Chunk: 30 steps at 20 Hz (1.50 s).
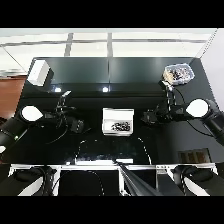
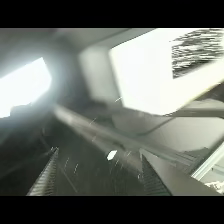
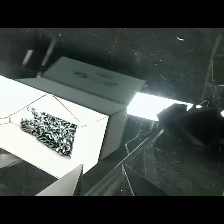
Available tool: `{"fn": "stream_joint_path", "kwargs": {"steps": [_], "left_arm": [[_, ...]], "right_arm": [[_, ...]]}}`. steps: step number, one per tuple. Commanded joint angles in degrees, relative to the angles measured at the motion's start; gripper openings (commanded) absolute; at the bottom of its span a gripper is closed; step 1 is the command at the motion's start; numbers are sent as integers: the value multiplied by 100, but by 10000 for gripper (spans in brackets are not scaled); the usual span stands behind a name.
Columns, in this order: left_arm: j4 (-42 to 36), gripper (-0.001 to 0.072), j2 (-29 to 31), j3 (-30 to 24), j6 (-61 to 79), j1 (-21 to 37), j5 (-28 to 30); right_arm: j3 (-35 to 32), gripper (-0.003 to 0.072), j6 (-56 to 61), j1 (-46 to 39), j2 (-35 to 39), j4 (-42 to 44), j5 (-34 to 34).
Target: Fold the box and place the chain.
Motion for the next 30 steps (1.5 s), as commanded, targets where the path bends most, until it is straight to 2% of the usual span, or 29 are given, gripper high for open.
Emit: {"fn": "stream_joint_path", "kwargs": {"steps": [1,5,8,10,14,19,30], "left_arm": [[-997,712,-116,-50,3259,-9,219],[-682,711,-216,-55,5633,-319,400],[-236,710,-601,63,6240,-774,542],[-358,710,-1012,208,6610,-881,590],[-732,711,-1508,378,6878,-811,758],[-1495,711,-1779,402,7143,-863,837],[-1703,704,-1878,409,7364,-1132,968]], "right_arm": [[0,289,2,-2,4,28,-4],[0,289,2,0,4,28,-11],[0,289,35,0,4,28,-13],[0,289,133,0,4,28,-11],[0,289,151,0,4,35,7],[0,289,151,0,4,33,-15],[0,288,151,2,4,50,-136]]}}
